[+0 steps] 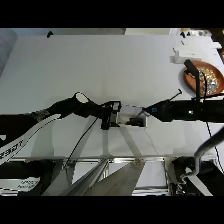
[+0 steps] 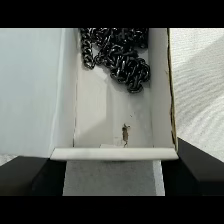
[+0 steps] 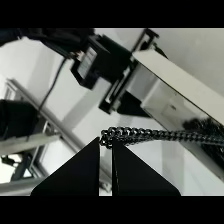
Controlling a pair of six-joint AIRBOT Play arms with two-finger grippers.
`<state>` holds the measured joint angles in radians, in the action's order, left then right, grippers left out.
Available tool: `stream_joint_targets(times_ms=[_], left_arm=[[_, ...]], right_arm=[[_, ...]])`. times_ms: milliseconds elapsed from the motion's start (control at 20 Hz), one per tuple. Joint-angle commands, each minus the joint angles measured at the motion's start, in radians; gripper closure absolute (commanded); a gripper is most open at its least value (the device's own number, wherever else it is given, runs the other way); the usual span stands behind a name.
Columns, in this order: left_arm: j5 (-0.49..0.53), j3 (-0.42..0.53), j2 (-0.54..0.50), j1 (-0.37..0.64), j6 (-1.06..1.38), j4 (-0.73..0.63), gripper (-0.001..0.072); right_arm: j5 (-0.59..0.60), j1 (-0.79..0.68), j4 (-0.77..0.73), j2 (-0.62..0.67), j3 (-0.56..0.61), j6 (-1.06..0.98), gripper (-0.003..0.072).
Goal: Fold the box and place the chain.
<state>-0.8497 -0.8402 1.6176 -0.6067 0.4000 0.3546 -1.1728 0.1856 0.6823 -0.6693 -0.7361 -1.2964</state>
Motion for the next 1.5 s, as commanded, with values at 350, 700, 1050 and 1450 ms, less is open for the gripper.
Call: stream_joint_targets(times_ms=[350, 700, 1050, 1450], left_arm=[[0.000, 0.000, 0.000, 0.000, 0.000, 0.000, 0.0347], [0.000, 0.000, 0.000, 0.000, 0.000, 0.000, 0.0347], [0.000, 0.000, 0.000, 0.000, 0.000, 0.000, 0.0347], [0.000, 0.000, 0.000, 0.000, 0.000, 0.000, 0.0347]], right_arm=[[0.229, 0.298, 0.104, -0.244, -0.001, 0.029, 0.0669], [0.276, 0.357, 0.203, -0.311, -0.002, -0.042, 0.0548], [0.219, 0.306, 0.303, -0.206, -0.078, -0.042, 0.0446], [0.174, -0.056, 0.758, -0.204, -0.065, -0.237, 0.0447]])
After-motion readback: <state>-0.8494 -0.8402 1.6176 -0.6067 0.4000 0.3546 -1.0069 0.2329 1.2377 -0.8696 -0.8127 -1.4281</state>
